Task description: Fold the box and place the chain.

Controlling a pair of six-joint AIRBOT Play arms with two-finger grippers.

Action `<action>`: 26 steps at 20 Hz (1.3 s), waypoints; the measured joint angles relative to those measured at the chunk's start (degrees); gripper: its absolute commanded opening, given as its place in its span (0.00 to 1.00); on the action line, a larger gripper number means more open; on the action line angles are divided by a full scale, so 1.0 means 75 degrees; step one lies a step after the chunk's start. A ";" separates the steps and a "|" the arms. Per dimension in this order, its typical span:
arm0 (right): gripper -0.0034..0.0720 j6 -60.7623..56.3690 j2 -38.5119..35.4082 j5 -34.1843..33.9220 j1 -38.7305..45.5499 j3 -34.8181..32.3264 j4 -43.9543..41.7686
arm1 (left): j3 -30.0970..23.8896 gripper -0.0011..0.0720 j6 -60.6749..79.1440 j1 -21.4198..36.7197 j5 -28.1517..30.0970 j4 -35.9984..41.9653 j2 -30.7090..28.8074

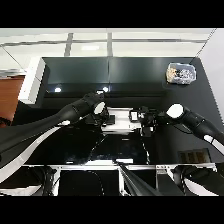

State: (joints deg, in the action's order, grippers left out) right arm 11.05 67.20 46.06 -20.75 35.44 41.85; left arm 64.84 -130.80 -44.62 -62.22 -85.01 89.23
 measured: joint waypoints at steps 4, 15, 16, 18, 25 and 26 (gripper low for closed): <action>0.28 -0.0032 -0.0041 0.0146 0.0000 -0.0003 0.0003 | 0.0000 0.05 0.0032 0.0000 0.0009 0.0000 0.0000; 0.28 -0.0052 0.0446 -0.0251 -0.0227 -0.0213 -0.1749 | 0.0000 0.05 0.0073 0.0000 0.0006 -0.0009 0.0000; 0.28 -0.0055 0.0507 -0.0321 -0.0248 -0.0219 -0.1868 | 0.0000 0.05 0.0070 0.0000 0.0009 -0.0003 0.0000; 0.28 -0.0152 0.0583 -0.0417 -0.0268 -0.0219 -0.2002 | 0.0000 0.05 0.0052 0.0000 0.0015 0.0003 0.0000; 0.43 -0.0752 0.0656 -0.0551 -0.0274 -0.0224 -0.2124 | 0.0000 0.05 0.0070 0.0000 0.0009 0.0003 0.0000; 0.08 -0.0871 0.0656 -0.0551 -0.0274 -0.0224 -0.2133 | 0.0000 0.05 0.0047 0.0000 0.0006 0.0006 0.0000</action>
